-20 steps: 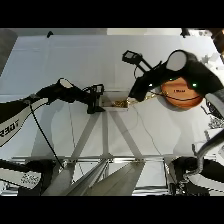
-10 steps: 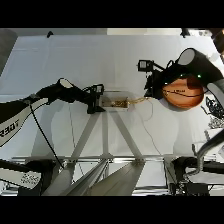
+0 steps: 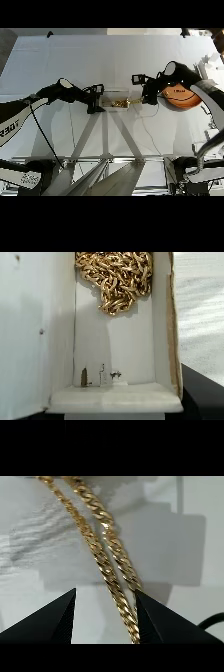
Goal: Fold the box and place the chain.
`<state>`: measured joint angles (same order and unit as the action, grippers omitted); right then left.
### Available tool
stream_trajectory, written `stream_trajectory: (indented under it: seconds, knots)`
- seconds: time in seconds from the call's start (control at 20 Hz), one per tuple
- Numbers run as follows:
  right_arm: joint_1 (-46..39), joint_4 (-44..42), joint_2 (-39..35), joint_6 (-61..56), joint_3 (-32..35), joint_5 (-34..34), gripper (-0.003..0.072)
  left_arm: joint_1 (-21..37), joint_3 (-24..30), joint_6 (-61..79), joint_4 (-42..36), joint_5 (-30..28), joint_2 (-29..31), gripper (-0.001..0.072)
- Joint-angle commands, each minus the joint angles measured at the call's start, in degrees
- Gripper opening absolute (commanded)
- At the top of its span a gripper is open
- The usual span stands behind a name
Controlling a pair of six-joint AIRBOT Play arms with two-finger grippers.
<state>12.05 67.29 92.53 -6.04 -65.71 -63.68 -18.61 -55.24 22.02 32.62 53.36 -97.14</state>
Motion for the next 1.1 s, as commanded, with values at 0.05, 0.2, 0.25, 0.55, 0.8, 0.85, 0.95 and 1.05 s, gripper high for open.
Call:
stream_trajectory:
  seconds: [0.05,0.2,0.25,0.55,0.8,0.85,0.95,1.05]
  knots:
    - [0.96,0.46,0.35,3.10,2.82,5.40,0.0411,-0.04,0.02,0.02,0.00,0.02,0.02,0.0158]
    - [1.86,1.49,0.44,3.08,3.02,6.78,0.0081,-0.04,0.02,0.02,0.00,0.02,0.04,0.0158]
    - [2.19,2.29,0.44,2.89,3.02,5.88,0.0011,-0.04,0.00,0.02,0.00,0.00,0.04,0.0158]
    - [2.54,3.39,-2.75,-0.50,3.02,1.53,0.0008,-0.04,0.02,0.02,0.00,0.00,0.02,0.0158]
    - [2.51,-0.55,-12.33,-6.64,3.02,1.25,0.0008,-0.04,0.02,0.02,0.00,0.00,0.02,0.0158]
    - [2.54,-2.62,-14.34,-8.09,3.02,1.25,0.0008,-0.04,0.02,0.02,0.00,0.00,0.04,0.0158]
    - [2.84,-8.92,-18.38,-10.23,2.99,1.09,0.0008,-0.04,0.02,0.02,0.00,0.00,0.04,0.0158]
    - [3.89,-16.55,-21.97,-10.40,2.99,1.36,0.0008,-0.04,0.02,0.02,0.00,0.00,0.04,0.0158]
